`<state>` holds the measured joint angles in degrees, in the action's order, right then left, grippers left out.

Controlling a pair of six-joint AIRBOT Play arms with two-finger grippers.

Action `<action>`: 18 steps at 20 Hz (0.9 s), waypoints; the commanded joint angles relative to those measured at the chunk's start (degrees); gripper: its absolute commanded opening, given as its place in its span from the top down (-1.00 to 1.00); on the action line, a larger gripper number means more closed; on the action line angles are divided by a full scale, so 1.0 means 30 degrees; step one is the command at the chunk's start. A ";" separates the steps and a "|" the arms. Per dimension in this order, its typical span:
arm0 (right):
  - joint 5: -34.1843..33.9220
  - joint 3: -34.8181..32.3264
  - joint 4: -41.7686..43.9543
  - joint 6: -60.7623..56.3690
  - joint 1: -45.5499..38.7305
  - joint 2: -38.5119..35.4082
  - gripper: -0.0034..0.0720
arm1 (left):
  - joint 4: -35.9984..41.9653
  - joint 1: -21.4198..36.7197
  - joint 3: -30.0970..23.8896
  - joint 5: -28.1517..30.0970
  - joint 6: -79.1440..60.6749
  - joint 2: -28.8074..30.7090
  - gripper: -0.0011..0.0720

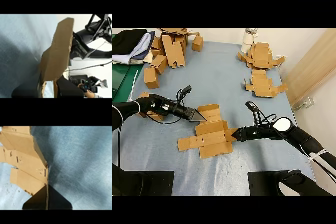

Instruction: Fold the box.

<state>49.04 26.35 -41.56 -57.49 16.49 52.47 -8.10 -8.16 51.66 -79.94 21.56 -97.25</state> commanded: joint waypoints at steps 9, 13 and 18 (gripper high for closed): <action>-0.0364 -0.0007 -0.0015 -0.0066 0.0022 -0.0007 0.90 | -0.0015 -0.0029 0.0022 -0.0066 -0.0787 -0.0007 0.68; -0.0372 -0.0007 -0.0015 -0.0073 0.0015 -0.0007 0.90 | -0.0015 -0.0044 0.0022 -0.0073 -0.0918 -0.0007 0.68; -0.0663 0.0000 0.0051 -0.0204 0.0015 -0.0015 0.89 | -0.0080 -0.1129 0.0022 -0.0044 -0.2484 -0.0007 0.92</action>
<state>47.68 26.30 -41.85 -58.02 16.51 52.49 -8.08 -9.82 51.68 -80.25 17.30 -97.23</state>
